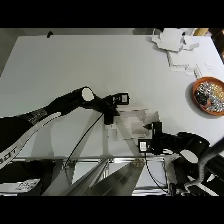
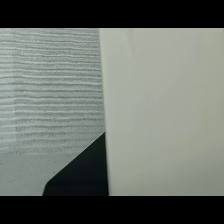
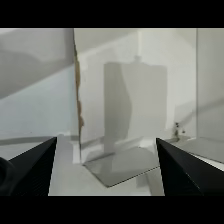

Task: Fold the box and place the chain.

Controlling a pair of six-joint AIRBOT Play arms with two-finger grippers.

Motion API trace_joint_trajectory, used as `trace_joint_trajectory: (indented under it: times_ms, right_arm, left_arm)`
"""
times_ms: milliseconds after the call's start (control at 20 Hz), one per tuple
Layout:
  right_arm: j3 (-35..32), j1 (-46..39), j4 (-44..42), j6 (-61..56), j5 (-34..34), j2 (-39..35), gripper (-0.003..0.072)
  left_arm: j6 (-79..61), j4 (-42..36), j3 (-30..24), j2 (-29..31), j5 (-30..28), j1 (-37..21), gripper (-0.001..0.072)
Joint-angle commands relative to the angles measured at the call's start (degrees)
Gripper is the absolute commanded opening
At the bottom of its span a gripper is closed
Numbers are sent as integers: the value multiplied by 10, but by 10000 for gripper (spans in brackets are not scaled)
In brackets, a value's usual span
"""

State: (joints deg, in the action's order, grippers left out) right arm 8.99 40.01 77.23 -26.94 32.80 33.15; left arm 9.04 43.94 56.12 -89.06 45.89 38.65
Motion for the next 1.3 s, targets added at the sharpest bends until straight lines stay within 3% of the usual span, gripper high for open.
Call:
trace_joint_trajectory:
  times_ms: [0, 300, 500, 700, 950, 1250]
  right_arm:
    - [18, -12, -14, 13, -16, 20, 671]
    - [45, -101, -59, 67, 6, 24, 672]
    - [49, -104, -69, 67, 19, 25, 672]
    - [40, -87, -64, 62, 89, 10, 676]
    - [2, -40, -21, 61, 70, -2, 690]
    - [5, -40, -16, 38, 1, 9, 689]
  left_arm:
    - [0, 0, 0, 0, 0, 0, 11]
    - [0, 0, 0, 0, 0, 0, 11]
    - [0, 0, 0, 0, 0, 0, 11]
    - [0, 0, 0, 0, 0, 0, 11]
    - [0, 0, 0, 0, 0, 0, 11]
    - [0, 0, 0, 0, 0, 0, 11]
